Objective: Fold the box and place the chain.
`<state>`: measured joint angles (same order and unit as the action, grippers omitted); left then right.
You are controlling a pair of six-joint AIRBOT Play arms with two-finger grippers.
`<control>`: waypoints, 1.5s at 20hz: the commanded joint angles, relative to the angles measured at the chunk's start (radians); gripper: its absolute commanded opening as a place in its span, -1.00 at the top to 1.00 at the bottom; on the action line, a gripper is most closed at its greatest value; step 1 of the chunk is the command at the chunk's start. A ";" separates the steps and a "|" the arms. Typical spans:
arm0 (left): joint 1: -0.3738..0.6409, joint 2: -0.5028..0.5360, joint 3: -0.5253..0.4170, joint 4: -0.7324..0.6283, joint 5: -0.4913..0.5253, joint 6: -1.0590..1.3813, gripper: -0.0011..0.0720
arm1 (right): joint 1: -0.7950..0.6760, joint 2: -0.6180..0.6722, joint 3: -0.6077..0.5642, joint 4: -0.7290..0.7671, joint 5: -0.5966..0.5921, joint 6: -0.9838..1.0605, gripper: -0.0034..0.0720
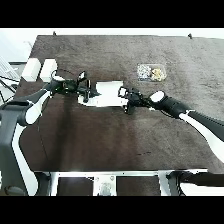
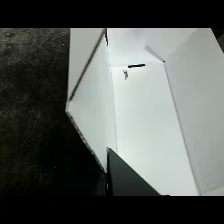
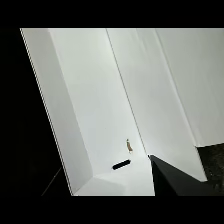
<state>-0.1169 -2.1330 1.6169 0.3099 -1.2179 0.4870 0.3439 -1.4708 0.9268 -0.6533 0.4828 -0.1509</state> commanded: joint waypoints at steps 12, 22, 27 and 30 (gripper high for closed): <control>0.000 -0.001 0.000 0.000 0.000 0.000 0.91 | -0.067 -0.017 0.035 0.072 -0.010 -0.084 -0.62; 0.000 -0.001 0.000 -0.002 0.000 0.000 0.91 | -0.160 -0.088 0.104 0.288 0.204 -0.270 -0.62; 0.000 -0.001 0.000 -0.003 0.000 0.000 0.91 | -0.166 -0.160 0.173 0.283 0.241 -0.279 -0.63; 0.000 -0.001 0.000 -0.003 0.000 0.000 0.91 | -0.206 -0.189 0.214 0.283 0.312 -0.276 -0.64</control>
<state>-0.1169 -2.1334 1.6169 0.3077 -1.2179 0.4870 0.1638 -1.6302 1.1046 -0.3710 0.7357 -0.4252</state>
